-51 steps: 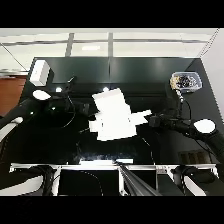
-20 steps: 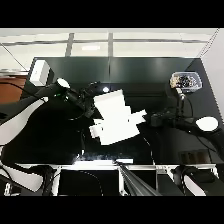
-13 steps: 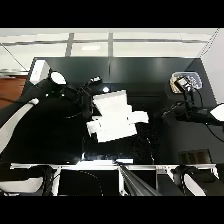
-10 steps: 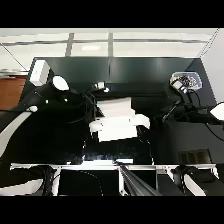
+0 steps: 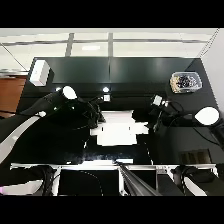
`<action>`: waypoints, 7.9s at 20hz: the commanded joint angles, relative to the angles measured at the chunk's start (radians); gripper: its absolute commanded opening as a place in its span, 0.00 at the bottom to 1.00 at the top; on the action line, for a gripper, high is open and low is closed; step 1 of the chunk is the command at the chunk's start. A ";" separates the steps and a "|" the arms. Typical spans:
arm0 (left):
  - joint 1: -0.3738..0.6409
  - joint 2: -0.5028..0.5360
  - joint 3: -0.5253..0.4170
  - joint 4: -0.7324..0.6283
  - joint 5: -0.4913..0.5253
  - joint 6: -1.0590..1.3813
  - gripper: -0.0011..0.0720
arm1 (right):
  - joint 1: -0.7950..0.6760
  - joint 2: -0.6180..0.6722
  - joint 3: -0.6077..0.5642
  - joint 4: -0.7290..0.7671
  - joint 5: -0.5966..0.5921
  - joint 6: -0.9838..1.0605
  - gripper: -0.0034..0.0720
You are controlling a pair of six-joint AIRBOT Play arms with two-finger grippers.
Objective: Fold the box and place the chain.
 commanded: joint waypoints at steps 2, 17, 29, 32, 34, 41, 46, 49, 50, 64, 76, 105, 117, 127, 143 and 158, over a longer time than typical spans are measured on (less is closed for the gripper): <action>0.000 -0.029 -0.002 0.026 0.012 0.007 0.05 | 0.043 -0.035 -0.061 0.069 -0.058 -0.056 0.87; 0.000 -0.029 -0.002 0.026 0.019 0.007 0.05 | 0.194 -0.212 -0.078 0.071 -0.094 -0.308 0.87; 0.000 -0.029 -0.002 0.026 0.019 0.007 0.05 | 0.203 -0.217 -0.078 0.035 -0.027 -0.332 0.87; 0.000 -0.029 -0.002 0.026 0.019 0.007 0.05 | 0.218 -0.217 -0.078 0.095 -0.035 -0.333 0.87; 0.000 -0.029 -0.002 0.026 0.019 0.007 0.05 | 0.253 -0.218 -0.080 0.150 -0.082 -0.318 0.87; 0.000 -0.029 -0.002 0.025 0.019 0.007 0.05 | 0.287 -0.224 -0.084 0.305 -0.222 -0.264 0.87; 0.000 -0.029 -0.002 0.025 0.019 0.007 0.05 | 0.256 -0.206 -0.038 0.280 -0.233 -0.206 0.87; 0.000 -0.029 -0.002 0.025 0.014 0.011 0.05 | 0.229 -0.206 -0.026 0.212 -0.233 -0.241 0.87; 0.000 -0.029 -0.002 0.025 0.014 0.011 0.05 | 0.222 -0.206 -0.018 0.206 -0.234 -0.246 0.87; -0.001 -0.028 -0.002 0.025 0.015 0.030 0.05 | 0.163 -0.207 0.003 0.249 -0.246 -0.263 0.87; -0.034 0.008 -0.002 0.049 0.068 0.120 0.04 | 0.123 -0.240 0.003 0.315 -0.143 -0.378 0.87; -0.054 0.008 -0.002 0.093 0.115 0.061 0.05 | 0.181 -0.422 0.002 0.321 -0.142 -0.526 0.87; -0.054 0.007 -0.002 0.093 0.092 0.062 0.05 | 0.181 -0.432 0.002 0.316 -0.183 -0.524 0.86; -0.054 0.007 -0.002 0.093 0.091 0.062 0.05 | 0.180 -0.415 0.002 0.312 -0.172 -0.492 0.86; -0.054 0.006 -0.002 0.093 0.093 0.062 0.05 | 0.181 -0.422 -0.013 0.286 -0.211 -0.481 0.86; -0.054 0.008 -0.001 0.093 0.092 0.055 0.36 | 0.181 -0.422 -0.013 0.285 -0.210 -0.482 0.36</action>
